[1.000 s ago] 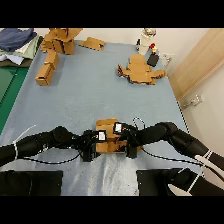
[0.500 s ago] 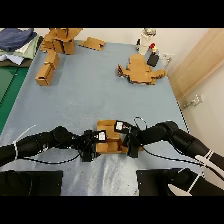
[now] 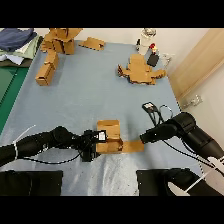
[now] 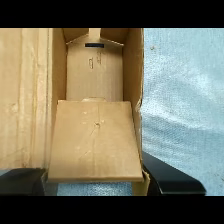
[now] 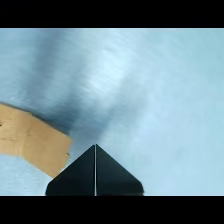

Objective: Fold the box.

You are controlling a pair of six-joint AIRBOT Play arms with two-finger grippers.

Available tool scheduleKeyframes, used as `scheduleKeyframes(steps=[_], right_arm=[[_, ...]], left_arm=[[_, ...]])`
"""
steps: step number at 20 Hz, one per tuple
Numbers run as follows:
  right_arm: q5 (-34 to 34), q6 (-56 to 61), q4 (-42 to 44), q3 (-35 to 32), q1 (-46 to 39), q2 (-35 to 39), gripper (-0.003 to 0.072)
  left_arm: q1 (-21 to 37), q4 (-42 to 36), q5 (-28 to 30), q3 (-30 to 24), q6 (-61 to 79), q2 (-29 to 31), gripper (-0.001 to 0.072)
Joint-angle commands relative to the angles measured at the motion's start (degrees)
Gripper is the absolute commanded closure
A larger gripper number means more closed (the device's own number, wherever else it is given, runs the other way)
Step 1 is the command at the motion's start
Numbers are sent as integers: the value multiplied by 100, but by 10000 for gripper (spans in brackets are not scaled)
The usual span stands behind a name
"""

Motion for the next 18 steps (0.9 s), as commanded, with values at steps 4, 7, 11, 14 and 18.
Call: scheduleKeyframes(steps=[4,7,11,14,18], right_arm=[[378,946,966,-597,-494,-267,684],[922,302,2013,-876,-492,-509,684],[1038,-330,3174,-883,-398,-435,686],[1029,-280,3285,-881,-175,-72,687],[988,-114,3346,-879,-111,326,686]], left_arm=[[2,0,0,0,-4,-4,183],[2,0,0,0,-2,-4,183],[2,0,0,0,-2,-4,183],[2,0,0,0,-2,-4,183],[2,0,0,0,-4,-4,183]])
